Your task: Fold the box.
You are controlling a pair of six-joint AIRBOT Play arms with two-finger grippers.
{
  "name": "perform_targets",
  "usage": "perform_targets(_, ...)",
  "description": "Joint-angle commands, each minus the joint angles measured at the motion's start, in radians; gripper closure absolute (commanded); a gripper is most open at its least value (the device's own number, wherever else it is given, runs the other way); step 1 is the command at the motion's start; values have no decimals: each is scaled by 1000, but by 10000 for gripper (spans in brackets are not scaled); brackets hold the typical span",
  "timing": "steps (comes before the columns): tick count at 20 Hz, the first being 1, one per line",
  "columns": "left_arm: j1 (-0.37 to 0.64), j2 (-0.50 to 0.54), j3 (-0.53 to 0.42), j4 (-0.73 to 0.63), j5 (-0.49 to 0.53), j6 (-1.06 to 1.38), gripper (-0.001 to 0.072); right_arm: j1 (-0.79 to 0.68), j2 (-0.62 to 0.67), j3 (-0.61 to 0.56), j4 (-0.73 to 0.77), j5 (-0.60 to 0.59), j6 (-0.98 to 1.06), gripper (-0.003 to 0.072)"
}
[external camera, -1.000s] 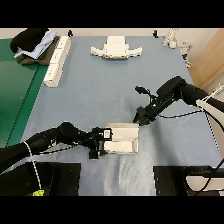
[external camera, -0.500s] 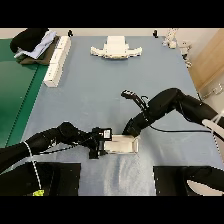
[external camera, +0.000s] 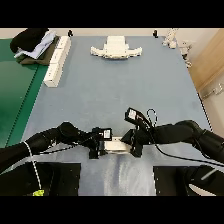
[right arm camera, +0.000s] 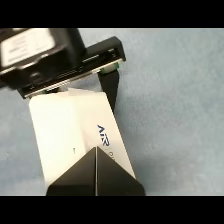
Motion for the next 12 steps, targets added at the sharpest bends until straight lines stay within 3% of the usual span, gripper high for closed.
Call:
perform_targets(1, 0, 0, 0, 0, 0, 0, 309, 63, 53, -52, -103, 108, -34, 675)
perform_targets(6, 0, 0, 0, 0, 0, 0, 309, 64, 29, -52, -111, 107, -95, 672)
perform_targets(7, 0, 0, 0, 0, 0, 0, 309, 65, 29, -52, -110, 107, -112, 618)
perform_targets(8, 0, 0, 0, 0, 0, 0, 309, 70, 29, -49, -104, 105, -132, 465)
perform_targets(9, 0, 0, 0, 0, 0, 0, 309, 81, 29, -45, -100, 106, -150, 361)
perform_targets(11, 0, 0, 0, 0, 0, 0, 308, 115, 29, -34, -100, 107, -191, 346)
perform_targets(12, 0, 0, 0, 0, 0, 0, 309, 131, 28, -31, -100, 108, -209, 286)
